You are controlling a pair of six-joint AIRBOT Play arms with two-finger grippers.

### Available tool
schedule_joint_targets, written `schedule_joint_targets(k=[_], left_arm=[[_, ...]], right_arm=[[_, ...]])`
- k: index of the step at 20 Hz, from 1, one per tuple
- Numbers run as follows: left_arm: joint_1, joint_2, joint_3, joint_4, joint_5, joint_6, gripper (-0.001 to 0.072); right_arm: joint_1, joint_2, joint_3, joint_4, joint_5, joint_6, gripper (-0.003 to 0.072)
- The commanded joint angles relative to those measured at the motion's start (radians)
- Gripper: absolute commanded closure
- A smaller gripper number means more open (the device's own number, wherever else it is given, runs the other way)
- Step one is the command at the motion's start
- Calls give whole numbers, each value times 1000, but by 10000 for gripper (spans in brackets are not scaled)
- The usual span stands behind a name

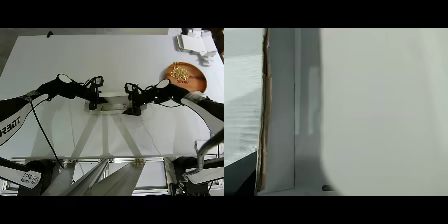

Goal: Fold the box and place the chain.

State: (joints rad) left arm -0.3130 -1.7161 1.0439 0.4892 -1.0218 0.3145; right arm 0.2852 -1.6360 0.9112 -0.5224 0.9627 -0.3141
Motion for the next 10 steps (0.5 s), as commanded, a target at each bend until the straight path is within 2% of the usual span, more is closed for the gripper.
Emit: schedule_joint_targets(k=[1,7,9,10], left_arm=[[0,-1,0,0,1,-1,702],[0,-1,0,-2,1,-1,702],[0,-1,0,-2,1,-1,702],[0,-1,0,-2,1,-1,702]], right_arm=[[7,-3,-31,0,-16,95,-13],[16,3,-40,-1,-55,196,0],[26,7,-45,-3,-55,182,23],[31,7,-45,-4,-55,175,80]])
